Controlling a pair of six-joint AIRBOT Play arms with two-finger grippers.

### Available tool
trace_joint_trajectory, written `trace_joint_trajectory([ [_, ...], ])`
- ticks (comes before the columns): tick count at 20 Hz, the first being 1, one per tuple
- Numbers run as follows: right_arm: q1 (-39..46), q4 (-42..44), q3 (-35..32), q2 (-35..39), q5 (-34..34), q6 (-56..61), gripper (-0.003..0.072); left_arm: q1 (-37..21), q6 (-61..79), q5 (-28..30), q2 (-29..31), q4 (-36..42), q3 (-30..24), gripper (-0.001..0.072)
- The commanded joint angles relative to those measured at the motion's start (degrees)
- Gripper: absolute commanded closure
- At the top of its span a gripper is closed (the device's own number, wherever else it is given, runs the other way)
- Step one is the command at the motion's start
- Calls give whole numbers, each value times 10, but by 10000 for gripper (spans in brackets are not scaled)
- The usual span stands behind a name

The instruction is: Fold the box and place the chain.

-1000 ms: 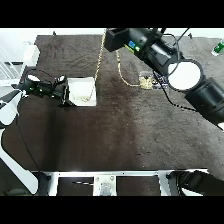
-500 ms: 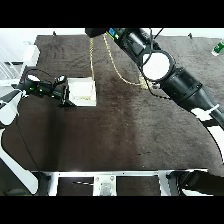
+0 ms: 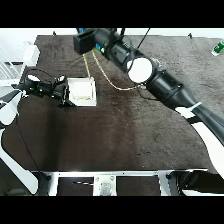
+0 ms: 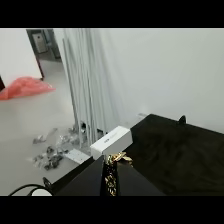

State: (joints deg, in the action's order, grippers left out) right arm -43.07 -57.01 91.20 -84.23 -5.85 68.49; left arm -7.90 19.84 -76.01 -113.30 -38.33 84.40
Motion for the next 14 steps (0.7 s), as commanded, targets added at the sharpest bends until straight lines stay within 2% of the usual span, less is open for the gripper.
trace_joint_trajectory([
  [1,-15,1,0,-38,-9,11,676,0,0,0,0,0,0,182],
  [7,-20,1,-4,-100,-56,51,676,0,0,0,0,0,0,183],
  [14,-19,1,-28,-212,-50,76,679,0,-4,5,0,-1,0,182],
])
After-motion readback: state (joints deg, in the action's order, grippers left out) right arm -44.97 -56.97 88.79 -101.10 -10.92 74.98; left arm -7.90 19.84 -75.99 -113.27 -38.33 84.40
